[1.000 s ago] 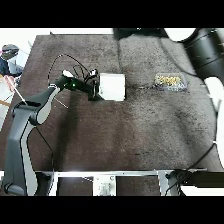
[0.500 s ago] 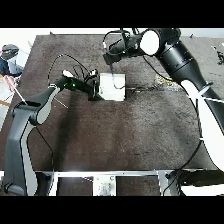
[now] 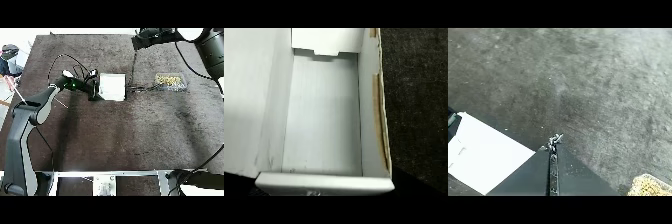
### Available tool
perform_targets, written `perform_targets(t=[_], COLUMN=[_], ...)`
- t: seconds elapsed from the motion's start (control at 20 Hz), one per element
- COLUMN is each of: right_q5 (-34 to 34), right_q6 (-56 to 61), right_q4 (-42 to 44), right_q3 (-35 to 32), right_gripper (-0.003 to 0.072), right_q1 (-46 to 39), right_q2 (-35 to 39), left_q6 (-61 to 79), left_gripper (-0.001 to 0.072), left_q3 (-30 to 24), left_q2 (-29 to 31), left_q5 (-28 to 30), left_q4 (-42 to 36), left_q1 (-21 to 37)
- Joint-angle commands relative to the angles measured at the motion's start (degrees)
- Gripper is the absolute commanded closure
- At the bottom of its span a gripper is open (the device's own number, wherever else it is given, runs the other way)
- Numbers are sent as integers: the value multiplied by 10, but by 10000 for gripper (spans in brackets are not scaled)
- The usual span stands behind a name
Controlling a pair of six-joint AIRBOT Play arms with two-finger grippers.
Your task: Fold the box and place the chain.
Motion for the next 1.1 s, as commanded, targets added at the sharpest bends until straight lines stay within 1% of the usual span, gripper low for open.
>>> perform_targets(t=[0.0,0.1,0.3,0.35,0.45,0.55,0.6,0.75,0.8,0.85,0.9,0.95,1.0,1.05], right_q5=[6,6,-2,-17,-72,-120,-130,-130,-129,-124,-110,-88,-71,-53], right_q6=[1,-2,-1,-1,-2,-1,-1,33,38,47,49,49,49,49], right_q4=[25,87,106,115,144,148,144,90,87,88,90,91,92,91], right_q3=[0,0,-32,-48,-84,-111,-122,-141,-147,-152,-153,-153,-153,-155], right_gripper=[677,677,677,677,677,676,676,676,675,537,328,362,427,433], right_q1=[-6,-3,35,46,67,79,79,58,43,26,8,-12,-27,-42], right_q2=[9,2,-21,-25,-38,-63,-75,-103,-104,-103,-101,-98,-94,-89], left_q6=[0,0,0,0,0,0,0,0,0,0,0,0,0,0], left_gripper=[172,172,172,171,172,172,172,171,172,171,172,172,172,172], left_q3=[0,0,0,0,0,0,0,0,0,0,0,0,0,0], left_q2=[0,0,0,0,0,0,0,0,0,0,0,0,0,0], left_q5=[0,0,0,0,0,0,0,0,0,0,0,0,0,0], left_q4=[0,0,0,0,0,0,0,0,0,0,0,0,0,0], left_q1=[0,0,0,0,0,0,0,0,0,0,0,0,0,0])
